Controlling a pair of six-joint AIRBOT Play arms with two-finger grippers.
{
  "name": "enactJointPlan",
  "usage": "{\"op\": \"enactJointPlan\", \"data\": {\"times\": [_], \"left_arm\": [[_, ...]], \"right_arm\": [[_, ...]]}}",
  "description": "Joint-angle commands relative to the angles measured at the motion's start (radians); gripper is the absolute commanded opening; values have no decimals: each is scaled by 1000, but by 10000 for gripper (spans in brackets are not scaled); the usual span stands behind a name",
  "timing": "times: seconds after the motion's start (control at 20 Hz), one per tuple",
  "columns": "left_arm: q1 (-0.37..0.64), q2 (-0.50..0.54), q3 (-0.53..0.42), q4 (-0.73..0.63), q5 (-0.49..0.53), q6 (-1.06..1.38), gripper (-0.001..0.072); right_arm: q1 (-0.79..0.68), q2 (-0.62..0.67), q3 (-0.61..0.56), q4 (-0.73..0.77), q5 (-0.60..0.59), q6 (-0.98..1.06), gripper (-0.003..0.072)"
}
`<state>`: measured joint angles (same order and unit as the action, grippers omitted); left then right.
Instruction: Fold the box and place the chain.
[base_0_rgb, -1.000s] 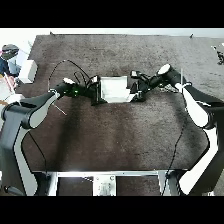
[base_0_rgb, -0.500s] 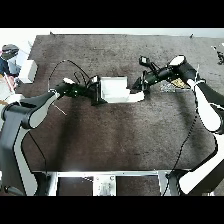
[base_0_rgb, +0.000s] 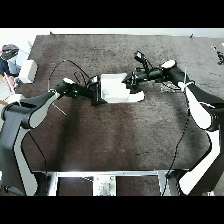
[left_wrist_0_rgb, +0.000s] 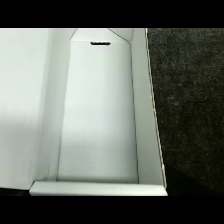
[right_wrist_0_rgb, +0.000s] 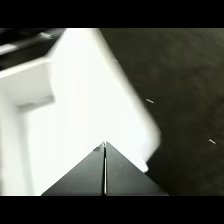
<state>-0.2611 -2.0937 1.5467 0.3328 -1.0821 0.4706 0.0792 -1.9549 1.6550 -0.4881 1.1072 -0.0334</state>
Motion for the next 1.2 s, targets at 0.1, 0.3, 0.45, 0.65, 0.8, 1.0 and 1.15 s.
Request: {"op": "enactJointPlan", "data": {"times": [0.1, 0.3, 0.45, 0.65, 0.8, 1.0, 1.15], "left_arm": [[0, 0, 0, 0, 0, 1, 285], [0, 0, 0, 0, 0, 1, 285], [0, 0, 0, 0, 0, 1, 285], [0, 0, 0, 0, 0, 1, 285], [0, 0, 0, 0, 0, 1, 285], [0, 0, 0, 0, 0, 1, 285], [0, 0, 0, 0, 0, 1, 285]], "right_arm": [[6, -52, 0, -51, -57, 1, 11], [6, -57, -1, -70, -57, 1, 11], [6, -57, -2, -70, -57, 1, 11], [5, -25, -1, -69, -52, 1, 12], [-15, 61, -1, -76, 1, 3, 11], [-63, 140, -1, -223, 195, 5, 116], [-47, 134, -11, -429, 197, 0, 717]]}}
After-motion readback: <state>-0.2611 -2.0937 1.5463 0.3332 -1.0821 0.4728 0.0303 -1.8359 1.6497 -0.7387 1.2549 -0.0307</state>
